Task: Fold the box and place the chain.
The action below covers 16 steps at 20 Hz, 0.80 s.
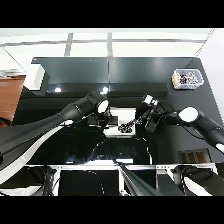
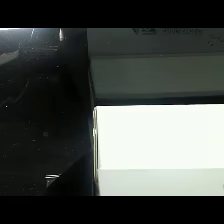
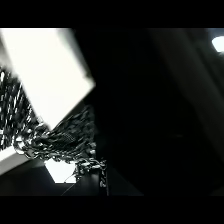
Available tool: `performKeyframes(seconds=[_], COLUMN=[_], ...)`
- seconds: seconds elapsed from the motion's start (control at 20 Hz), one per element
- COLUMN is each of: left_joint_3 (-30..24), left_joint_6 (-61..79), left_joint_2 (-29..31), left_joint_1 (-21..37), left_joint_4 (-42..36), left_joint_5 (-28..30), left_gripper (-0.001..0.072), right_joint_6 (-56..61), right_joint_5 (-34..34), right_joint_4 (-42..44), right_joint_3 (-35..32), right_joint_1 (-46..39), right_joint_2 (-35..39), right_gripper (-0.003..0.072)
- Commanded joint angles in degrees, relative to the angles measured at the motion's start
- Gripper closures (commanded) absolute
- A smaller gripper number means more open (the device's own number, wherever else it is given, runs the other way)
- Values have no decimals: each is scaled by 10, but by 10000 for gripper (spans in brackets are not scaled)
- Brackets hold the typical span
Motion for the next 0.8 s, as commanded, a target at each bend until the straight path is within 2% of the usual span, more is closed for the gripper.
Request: performKeyframes(seconds=[0.0, 0.2, 0.45, 0.6, 0.75], left_joint_3=[1, 1, 1, 1, 1], left_joint_6=[0, 0, 0, 0, 0], left_joint_2=[0, 0, 0, 0, 0], left_joint_1=[0, 0, 0, 0, 0], left_joint_4=[0, 0, 0, 0, 0], left_joint_5=[-1, -1, -1, -1, 0], left_gripper=[678, 678, 678, 678, 678], right_joint_6=[92, 114, 194, 217, 217], right_joint_5=[23, 75, 164, 227, 241], right_joint_4=[-18, -18, -8, 59, 146], right_joint_3=[12, 73, 228, 311, 339], right_joint_1=[-10, -10, -10, -10, -10], right_joint_2=[78, 114, 114, 114, 114], right_gripper=[667, 667, 668, 667, 668])
